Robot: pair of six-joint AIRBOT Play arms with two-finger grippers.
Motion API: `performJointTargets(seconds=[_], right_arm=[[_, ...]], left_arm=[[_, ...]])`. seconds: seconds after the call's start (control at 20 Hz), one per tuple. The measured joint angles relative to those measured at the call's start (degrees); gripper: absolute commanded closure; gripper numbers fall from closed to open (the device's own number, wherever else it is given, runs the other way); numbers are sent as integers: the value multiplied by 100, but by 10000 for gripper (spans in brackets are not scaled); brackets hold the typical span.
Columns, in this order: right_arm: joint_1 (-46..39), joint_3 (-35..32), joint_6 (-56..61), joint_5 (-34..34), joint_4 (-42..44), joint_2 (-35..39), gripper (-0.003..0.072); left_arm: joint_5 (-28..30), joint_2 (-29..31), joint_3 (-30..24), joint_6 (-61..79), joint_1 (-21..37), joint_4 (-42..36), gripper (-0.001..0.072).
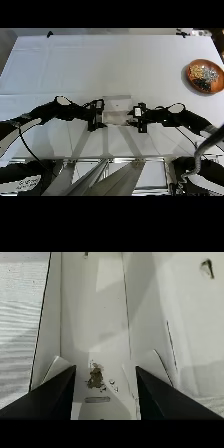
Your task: Fold the box and place the chain.
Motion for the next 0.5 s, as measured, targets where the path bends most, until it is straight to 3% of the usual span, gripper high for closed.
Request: performJointTargets(seconds=[0.05,0.1,0.15,0.5], right_arm=[[2,0,-11,-9,13,-7,271],[7,0,-24,-22,28,-13,501],[11,0,-35,-68,50,-15,667],[-144,-2,411,26,-413,546,679]], left_arm=[[2,0,0,-2,0,0,434],[2,0,0,-2,0,0,434],[0,0,0,-7,0,-2,434],[2,0,0,-22,0,-9,434]])
